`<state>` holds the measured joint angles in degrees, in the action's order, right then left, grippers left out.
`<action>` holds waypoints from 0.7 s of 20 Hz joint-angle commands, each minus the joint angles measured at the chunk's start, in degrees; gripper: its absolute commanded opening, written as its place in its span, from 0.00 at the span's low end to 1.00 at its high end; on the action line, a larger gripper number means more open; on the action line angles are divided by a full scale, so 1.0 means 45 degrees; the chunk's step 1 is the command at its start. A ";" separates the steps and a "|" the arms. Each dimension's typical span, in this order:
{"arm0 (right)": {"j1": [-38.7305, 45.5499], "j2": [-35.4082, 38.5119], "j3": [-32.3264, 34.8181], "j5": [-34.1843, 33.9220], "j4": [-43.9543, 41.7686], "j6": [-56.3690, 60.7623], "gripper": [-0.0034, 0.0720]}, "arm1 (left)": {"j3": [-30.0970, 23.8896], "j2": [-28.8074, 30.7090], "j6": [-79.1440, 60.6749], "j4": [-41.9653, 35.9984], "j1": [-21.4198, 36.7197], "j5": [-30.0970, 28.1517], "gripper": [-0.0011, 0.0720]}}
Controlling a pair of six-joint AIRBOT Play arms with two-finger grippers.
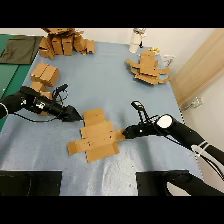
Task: Fold the box.
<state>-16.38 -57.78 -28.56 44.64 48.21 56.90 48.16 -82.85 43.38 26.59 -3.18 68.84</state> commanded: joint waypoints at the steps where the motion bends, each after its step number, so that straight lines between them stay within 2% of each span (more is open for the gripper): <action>1: -0.0044 0.0874 0.0044 -0.0481 0.0185 -0.0102 0.05 | -0.0010 -0.0010 0.0223 0.0617 -0.0005 -0.0175 0.42; 3: -0.0044 0.1015 0.0044 -0.0471 0.0189 -0.0087 0.05 | -0.0005 -0.0063 0.0219 0.0461 -0.0010 -0.0476 0.42; 7: -0.0049 0.1020 0.0102 -0.0461 0.0189 -0.0087 0.05 | -0.0005 -0.0913 -0.0160 -0.0704 -0.0015 -0.0291 0.42; 12: -0.0049 0.1020 0.0321 -0.0452 0.0189 -0.0087 0.05 | 0.0000 -0.1783 -0.1797 -0.3041 -0.0015 -0.0029 0.42; 14: -0.0049 0.1020 0.0345 -0.0452 0.0189 -0.0087 0.05 | 0.0029 -0.1885 -0.1914 -0.3036 -0.0015 -0.0034 0.42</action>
<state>-16.53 -53.25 -27.29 42.61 49.08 56.51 48.16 -90.06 37.45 16.34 -3.29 68.31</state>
